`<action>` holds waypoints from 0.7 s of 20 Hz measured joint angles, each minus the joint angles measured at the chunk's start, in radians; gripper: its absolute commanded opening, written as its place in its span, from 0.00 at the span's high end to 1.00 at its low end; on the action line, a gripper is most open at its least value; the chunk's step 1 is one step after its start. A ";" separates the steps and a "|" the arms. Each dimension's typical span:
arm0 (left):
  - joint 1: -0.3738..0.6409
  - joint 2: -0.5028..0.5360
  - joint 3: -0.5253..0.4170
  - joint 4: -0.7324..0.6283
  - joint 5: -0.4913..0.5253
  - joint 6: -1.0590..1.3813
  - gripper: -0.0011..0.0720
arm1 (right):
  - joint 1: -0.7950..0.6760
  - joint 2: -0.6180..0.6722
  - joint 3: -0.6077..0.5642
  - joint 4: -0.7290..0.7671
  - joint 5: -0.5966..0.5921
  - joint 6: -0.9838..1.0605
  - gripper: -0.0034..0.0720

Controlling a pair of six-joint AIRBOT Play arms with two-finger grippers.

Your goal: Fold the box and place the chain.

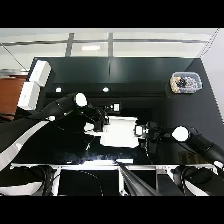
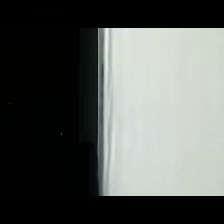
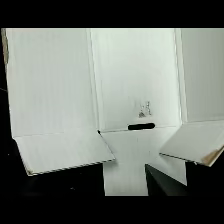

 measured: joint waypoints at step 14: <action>0.006 0.000 0.000 0.010 0.018 -0.010 0.95 | 0.032 0.002 0.045 0.121 0.021 0.000 0.15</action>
